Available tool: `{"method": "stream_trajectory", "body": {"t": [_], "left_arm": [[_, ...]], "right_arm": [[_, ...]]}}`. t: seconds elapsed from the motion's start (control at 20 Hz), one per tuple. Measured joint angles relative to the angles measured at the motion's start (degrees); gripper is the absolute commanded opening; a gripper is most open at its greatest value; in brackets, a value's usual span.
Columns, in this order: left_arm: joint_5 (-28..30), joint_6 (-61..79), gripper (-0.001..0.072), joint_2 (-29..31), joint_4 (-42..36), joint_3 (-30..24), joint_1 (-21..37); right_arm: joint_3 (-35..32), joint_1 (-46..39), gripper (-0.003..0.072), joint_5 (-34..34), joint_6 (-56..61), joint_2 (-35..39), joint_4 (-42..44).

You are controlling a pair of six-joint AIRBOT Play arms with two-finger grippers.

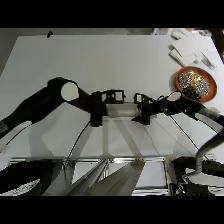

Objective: Fold the box and place the chain.

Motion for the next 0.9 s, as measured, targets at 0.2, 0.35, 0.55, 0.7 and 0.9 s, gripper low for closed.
{"method": "stream_trajectory", "body": {"t": [0.2, 0.35, 0.55, 0.7, 0.9], "left_arm": [[19.41, -2.62, 0.0007, -3.91, -3.10, -0.66, -1.25], [30.56, -9.14, 0.0007, -7.28, -4.11, -0.79, -0.85], [36.13, -17.27, 0.0007, -12.13, -4.57, -0.83, -0.15], [36.65, -19.93, 0.0007, -13.60, -4.63, -0.83, -0.07], [34.93, -21.18, 0.0007, -10.84, -3.87, -0.83, 0.04]], "right_arm": [[0.00, 0.00, 0.0397, 0.00, 0.02, 0.00, 0.00], [0.00, 0.00, 0.0397, -0.02, 0.07, 0.00, 0.04], [0.00, 0.00, 0.0397, -0.02, 0.11, 0.00, 0.09], [0.00, 0.00, 0.0397, -0.02, 0.11, 0.00, 0.09], [0.00, 0.00, 0.0397, -0.02, 0.04, 0.00, -0.02]]}}
